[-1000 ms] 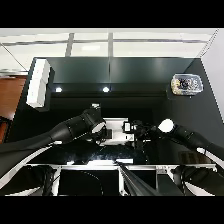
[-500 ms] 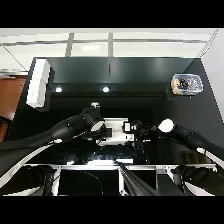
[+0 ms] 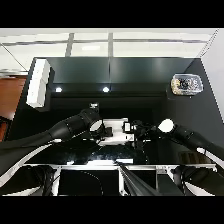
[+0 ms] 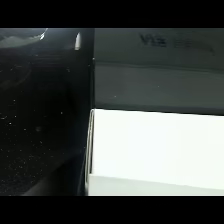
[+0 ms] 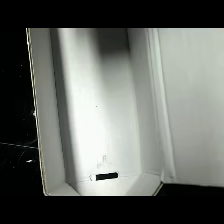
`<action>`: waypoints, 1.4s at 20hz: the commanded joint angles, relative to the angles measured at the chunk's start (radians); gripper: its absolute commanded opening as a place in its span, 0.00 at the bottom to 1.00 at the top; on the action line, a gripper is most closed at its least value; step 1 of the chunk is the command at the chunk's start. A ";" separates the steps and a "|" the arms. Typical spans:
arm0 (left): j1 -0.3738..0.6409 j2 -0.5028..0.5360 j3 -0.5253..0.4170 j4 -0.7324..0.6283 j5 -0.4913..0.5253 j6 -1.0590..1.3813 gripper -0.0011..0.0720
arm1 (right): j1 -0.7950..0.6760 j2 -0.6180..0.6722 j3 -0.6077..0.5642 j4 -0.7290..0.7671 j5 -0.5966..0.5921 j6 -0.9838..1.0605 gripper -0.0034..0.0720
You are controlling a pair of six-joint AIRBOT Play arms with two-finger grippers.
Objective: Fold the box and place the chain.
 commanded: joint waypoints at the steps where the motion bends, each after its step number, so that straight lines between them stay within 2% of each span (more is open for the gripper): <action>1: 0.001 0.000 -0.001 0.000 0.007 0.004 0.14 | 0.001 -0.001 -0.001 0.000 0.000 0.000 0.53; 2: 0.001 0.000 -0.001 0.000 0.008 0.004 0.05 | 0.001 -0.001 -0.001 0.000 0.000 0.000 0.53; 8: 0.001 0.000 0.000 -0.004 0.007 0.000 0.06 | 0.001 -0.001 -0.001 0.000 0.000 0.000 0.53; 9: 0.001 0.000 0.000 -0.003 0.003 0.000 0.12 | 0.001 -0.001 -0.001 0.000 0.000 0.000 0.53; 10: 0.002 0.000 0.000 -0.003 -0.002 0.000 0.25 | 0.001 -0.001 -0.001 0.000 0.000 0.000 0.53; 11: 0.002 0.000 0.000 -0.002 -0.003 0.001 0.29 | 0.001 -0.001 -0.001 0.000 0.000 0.000 0.53; 22: 0.003 0.007 0.000 0.005 -0.016 0.005 0.29 | 0.001 -0.001 -0.001 0.000 0.000 0.000 0.53; 23: 0.000 0.006 0.000 0.005 -0.013 0.005 0.28 | 0.001 -0.001 -0.001 0.000 0.000 0.000 0.53; 25: 0.000 0.006 0.000 0.005 0.005 0.005 0.07 | 0.001 -0.001 -0.001 0.000 0.000 0.000 0.53; 28: 0.001 0.006 0.000 0.005 0.013 0.009 0.05 | 0.001 -0.001 -0.001 0.000 0.002 0.000 0.53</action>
